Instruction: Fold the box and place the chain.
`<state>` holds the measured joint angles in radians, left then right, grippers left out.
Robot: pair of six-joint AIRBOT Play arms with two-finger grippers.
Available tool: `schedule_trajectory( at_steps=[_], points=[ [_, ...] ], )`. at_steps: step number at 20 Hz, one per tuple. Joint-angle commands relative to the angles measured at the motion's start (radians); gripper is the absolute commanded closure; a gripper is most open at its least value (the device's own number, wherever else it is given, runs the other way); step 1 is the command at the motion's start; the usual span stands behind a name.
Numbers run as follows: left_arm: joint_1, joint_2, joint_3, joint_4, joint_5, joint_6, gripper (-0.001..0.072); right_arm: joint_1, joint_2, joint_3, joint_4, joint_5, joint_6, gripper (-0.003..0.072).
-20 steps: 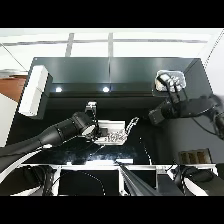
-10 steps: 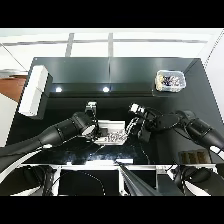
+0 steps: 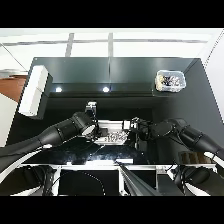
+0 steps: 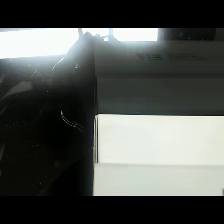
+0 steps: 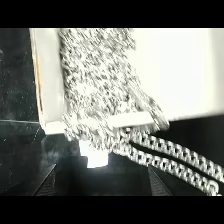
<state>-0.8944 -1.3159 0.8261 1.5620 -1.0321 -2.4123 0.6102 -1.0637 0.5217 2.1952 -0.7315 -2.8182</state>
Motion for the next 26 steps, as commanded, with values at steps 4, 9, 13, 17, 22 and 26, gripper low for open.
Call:
schedule_trajectory(
  at_steps=[4,9,13,17,22,26],
  points=[
    [0.0,0.0,0.0,0.0,0.004,0.0,0.0679,0.071,-0.018,-0.015,0.011,0.143,-0.074,-0.0034],
    [-0.001,0.0,0.0,0.0,0.003,0.0,0.0679,0.071,-0.058,-0.015,0.011,0.152,-0.074,-0.003],
    [-0.001,0.0,0.0,0.0,0.004,0.0,0.0679,0.071,-0.065,-0.015,0.011,0.15,-0.072,0.0134],
    [-0.001,0.0,0.0,0.0,0.004,0.0,0.0679,0.071,-0.065,-0.015,0.01,0.148,-0.072,0.014],
    [-0.001,0.0,0.0,0.0,0.006,0.0,0.0679,0.073,-0.066,-0.015,0.012,0.152,-0.072,0.0139],
    [-0.001,-0.001,0.0,0.0,0.015,0.0,0.0679,0.073,-0.066,-0.015,0.011,0.152,-0.071,0.017]
  ],
)
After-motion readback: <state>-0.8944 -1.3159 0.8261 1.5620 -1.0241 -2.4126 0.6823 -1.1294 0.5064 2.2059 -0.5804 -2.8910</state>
